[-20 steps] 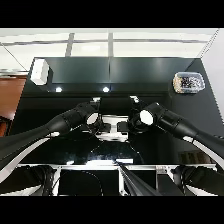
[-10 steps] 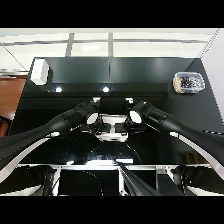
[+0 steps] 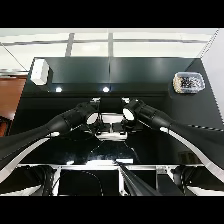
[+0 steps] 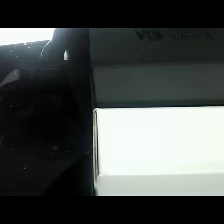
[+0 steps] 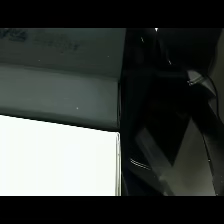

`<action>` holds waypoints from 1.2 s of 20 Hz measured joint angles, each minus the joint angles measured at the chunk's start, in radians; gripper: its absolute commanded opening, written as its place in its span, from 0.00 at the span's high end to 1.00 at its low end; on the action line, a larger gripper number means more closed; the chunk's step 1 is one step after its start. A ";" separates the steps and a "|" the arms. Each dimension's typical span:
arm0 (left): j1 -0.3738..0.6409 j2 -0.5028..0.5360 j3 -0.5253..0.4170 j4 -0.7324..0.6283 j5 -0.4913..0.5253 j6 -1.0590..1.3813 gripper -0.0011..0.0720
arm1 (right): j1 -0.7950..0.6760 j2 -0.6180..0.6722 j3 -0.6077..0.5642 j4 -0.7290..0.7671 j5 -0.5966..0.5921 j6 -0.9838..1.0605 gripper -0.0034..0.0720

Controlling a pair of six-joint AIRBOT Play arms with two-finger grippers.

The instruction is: Fold the box and place the chain.

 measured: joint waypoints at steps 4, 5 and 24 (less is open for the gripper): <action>0.000 0.000 0.000 -0.006 -0.006 -0.003 0.95 | 0.000 -0.008 0.008 -0.004 0.015 0.019 0.94; 0.000 0.000 0.000 -0.004 -0.005 -0.002 0.95 | 0.000 -0.009 0.009 -0.005 0.016 0.019 0.94; 0.000 0.000 0.000 -0.002 0.000 0.006 0.95 | 0.000 0.063 0.010 -0.016 0.032 -0.076 0.53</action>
